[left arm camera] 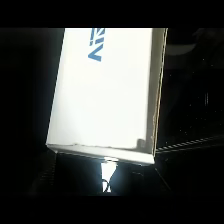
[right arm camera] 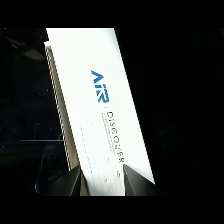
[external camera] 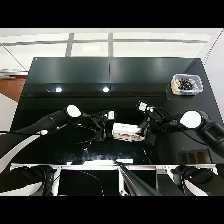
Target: Fold the box and place the chain.
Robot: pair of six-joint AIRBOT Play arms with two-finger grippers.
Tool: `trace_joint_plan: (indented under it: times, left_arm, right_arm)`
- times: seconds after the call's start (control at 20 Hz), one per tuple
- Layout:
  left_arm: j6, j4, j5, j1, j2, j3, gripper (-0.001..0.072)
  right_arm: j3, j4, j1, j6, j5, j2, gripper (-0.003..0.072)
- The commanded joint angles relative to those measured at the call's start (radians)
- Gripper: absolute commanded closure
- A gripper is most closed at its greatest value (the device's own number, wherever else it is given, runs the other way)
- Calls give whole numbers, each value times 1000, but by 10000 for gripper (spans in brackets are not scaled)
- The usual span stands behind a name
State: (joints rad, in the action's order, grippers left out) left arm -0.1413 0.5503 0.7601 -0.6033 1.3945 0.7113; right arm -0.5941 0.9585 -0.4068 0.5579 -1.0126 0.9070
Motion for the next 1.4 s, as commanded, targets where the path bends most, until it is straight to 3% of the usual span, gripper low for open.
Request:
trace_joint_plan:
  times: [0.0,1.1,1.25,1.35]
  left_arm:
    - [0,0,0,0,0,0,314]
    - [0,0,0,0,0,0,314]
    - [0,0,0,0,0,0,314]
    - [0,0,0,0,0,0,314]
  right_arm:
    - [0,0,0,0,-18,0,390]
    - [34,3,0,16,-12,0,387]
    - [34,3,0,61,-12,0,302]
    - [29,3,0,101,-19,0,302]
